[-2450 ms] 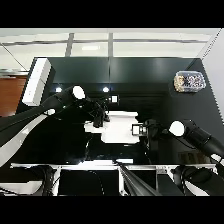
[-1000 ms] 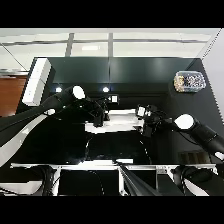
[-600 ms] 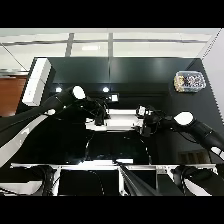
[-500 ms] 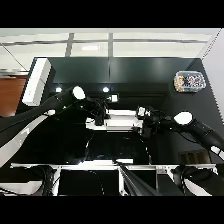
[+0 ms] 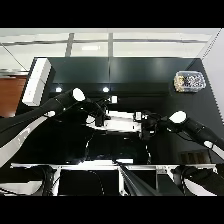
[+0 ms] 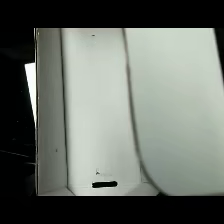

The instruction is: Fold the box and place the chain.

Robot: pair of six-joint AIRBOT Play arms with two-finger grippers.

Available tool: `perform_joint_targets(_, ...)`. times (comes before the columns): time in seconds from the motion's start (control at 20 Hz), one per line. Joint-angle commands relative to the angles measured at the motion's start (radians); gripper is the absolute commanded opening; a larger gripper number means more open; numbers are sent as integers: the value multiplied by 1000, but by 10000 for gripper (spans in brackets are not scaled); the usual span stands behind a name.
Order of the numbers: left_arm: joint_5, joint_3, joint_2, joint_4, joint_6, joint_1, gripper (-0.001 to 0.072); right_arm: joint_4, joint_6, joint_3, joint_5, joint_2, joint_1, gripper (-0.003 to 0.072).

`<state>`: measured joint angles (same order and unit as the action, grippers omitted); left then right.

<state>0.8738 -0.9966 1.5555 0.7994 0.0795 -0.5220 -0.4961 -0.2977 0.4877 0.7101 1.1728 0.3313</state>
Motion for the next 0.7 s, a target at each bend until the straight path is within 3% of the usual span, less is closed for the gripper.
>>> perform_joint_targets(0.0,-2,0,1,-4,-2,0,22,-29,-13,0,0,21,0,711)
perform_joint_targets(0.65,-2,0,1,-5,-1,0,22,-13,17,2,-39,40,1,710)
